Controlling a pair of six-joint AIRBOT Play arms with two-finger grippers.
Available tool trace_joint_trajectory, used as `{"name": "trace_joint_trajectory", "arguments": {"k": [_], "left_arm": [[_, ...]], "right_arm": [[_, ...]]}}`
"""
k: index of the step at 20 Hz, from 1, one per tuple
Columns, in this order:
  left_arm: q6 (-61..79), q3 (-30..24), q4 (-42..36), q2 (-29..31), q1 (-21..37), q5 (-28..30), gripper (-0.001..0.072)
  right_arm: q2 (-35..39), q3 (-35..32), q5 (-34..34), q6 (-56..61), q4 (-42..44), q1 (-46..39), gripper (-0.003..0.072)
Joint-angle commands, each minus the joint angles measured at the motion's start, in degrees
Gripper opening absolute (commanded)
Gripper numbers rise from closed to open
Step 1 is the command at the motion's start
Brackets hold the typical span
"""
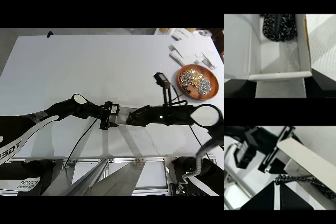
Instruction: Fold the box and place the chain.
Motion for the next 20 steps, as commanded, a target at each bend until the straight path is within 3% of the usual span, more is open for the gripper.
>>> {"name": "trace_joint_trajectory", "arguments": {"k": [1,2,7,10,12,15,18,19,20], "left_arm": [[0.0,0.0,0.0,0.0,0.0,0.0,0.0149],[0.0,0.0,0.0,0.0,0.0,0.0,0.0149],[0.0,0.0,0.0,0.0,0.0,0.0,0.0149],[0.0,0.0,0.0,0.0,0.0,0.0,0.0149],[0.0,0.0,0.0,0.0,0.0,0.0,0.0149],[0.0,0.0,0.0,0.0,0.0,0.0,0.0149],[0.0,0.0,0.0,0.0,0.0,0.0,0.0149],[0.0,0.0,0.0,0.0,0.0,0.0,0.0149],[0.0,0.0,0.0,0.0,0.0,0.0,0.0149]], "right_arm": [[-4.7,0.0,-1.7,-0.6,-2.0,2.8,0.0077],[-4.6,0.0,-2.2,-0.6,-2.2,2.6,0.0124],[-3.2,8.2,2.6,-1.2,-3.6,-1.3,0.0129],[-3.2,14.1,4.4,-0.9,-8.3,-7.8,0.002],[-3.6,14.3,4.2,2.6,-15.5,-12.3,0.002],[-7.0,14.1,7.5,14.0,-34.2,-16.3,0.0019],[-12.8,14.0,11.8,16.1,-42.1,-17.1,0.0021],[-14.9,13.8,11.9,16.1,-42.1,-17.1,0.005],[-16.7,13.5,11.6,16.1,-42.1,-17.1,0.017]]}}
